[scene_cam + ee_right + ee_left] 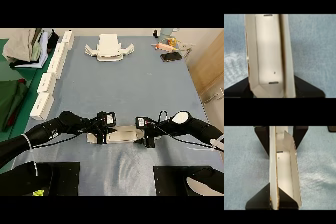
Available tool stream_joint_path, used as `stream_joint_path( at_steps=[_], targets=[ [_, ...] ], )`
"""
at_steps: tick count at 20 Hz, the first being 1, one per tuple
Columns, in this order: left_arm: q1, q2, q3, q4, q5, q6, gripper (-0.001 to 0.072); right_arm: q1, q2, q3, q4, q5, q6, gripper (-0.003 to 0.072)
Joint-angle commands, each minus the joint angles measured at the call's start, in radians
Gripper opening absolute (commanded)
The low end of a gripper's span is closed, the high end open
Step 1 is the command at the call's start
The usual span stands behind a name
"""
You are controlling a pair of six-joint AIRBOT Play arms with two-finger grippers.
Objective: Fold the box.
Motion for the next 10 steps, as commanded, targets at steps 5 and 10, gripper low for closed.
stream_joint_path(
  at_steps=[5, 10],
  targets=[
    [0.000, 0.001, 0.000, 0.000, 0.000, 0.000, 0.0016, 0.000, 0.008, -0.036, 0.005, -0.003, 0.008, 0.0591],
    [0.000, 0.001, 0.000, 0.000, 0.000, 0.000, 0.0016, 0.000, 0.044, -0.050, 0.012, -0.004, 0.012, 0.0591]
  ],
)
